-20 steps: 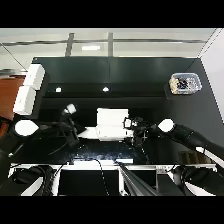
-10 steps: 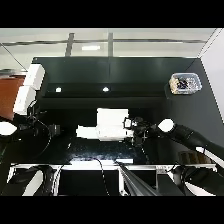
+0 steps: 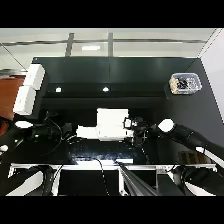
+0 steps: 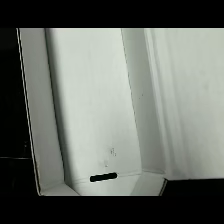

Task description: Fold the box and place the chain.

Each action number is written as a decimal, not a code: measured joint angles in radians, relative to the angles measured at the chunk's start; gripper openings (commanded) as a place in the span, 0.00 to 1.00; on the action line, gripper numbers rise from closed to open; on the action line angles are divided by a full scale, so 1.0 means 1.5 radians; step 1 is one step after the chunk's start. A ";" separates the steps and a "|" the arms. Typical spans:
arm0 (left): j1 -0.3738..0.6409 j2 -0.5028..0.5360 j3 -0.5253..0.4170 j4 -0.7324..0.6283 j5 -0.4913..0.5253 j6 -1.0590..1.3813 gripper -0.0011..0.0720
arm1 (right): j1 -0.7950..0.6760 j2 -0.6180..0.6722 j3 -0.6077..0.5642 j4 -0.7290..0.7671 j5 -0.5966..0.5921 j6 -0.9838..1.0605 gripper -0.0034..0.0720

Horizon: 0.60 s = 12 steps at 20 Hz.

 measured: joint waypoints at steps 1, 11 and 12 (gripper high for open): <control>-0.010 -0.016 0.001 -0.018 -0.003 0.018 0.06 | 0.000 0.000 0.000 0.000 0.000 0.000 0.55; -0.057 -0.059 0.032 -0.064 -0.047 0.097 0.83 | 0.000 0.000 0.000 0.000 0.000 0.000 0.55; -0.058 -0.059 0.040 -0.064 -0.062 0.100 0.90 | 0.000 0.000 0.000 0.000 0.000 0.000 0.55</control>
